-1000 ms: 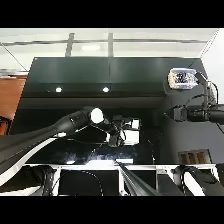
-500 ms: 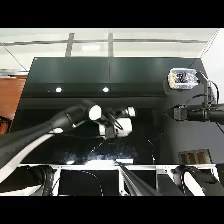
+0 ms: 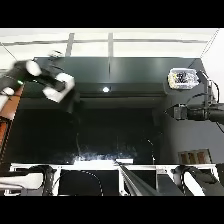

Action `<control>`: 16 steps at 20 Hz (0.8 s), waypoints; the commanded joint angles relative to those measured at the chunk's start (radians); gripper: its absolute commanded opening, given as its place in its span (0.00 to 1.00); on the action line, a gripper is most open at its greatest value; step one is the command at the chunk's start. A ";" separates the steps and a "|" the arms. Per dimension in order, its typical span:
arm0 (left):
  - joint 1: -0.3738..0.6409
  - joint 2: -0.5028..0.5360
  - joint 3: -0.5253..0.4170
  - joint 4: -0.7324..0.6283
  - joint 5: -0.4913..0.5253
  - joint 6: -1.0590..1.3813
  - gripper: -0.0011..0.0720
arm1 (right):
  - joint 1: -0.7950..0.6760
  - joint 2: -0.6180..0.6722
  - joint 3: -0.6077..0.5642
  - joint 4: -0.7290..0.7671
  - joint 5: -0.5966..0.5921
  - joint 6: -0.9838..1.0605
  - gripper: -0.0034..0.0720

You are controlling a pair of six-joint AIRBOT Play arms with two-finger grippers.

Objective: Fold the box and place the chain.

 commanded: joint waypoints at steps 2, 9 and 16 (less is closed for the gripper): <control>0.274 -0.242 0.317 -0.209 -0.033 -0.001 0.42 | 0.000 0.000 0.000 0.002 -0.003 0.008 0.06; 0.274 -0.559 0.713 -0.136 -0.019 0.053 0.42 | -0.001 0.000 0.000 0.002 -0.018 0.061 0.06; 0.206 -0.532 0.761 0.019 -0.079 0.063 0.99 | -0.001 0.000 0.000 0.001 -0.024 0.070 0.06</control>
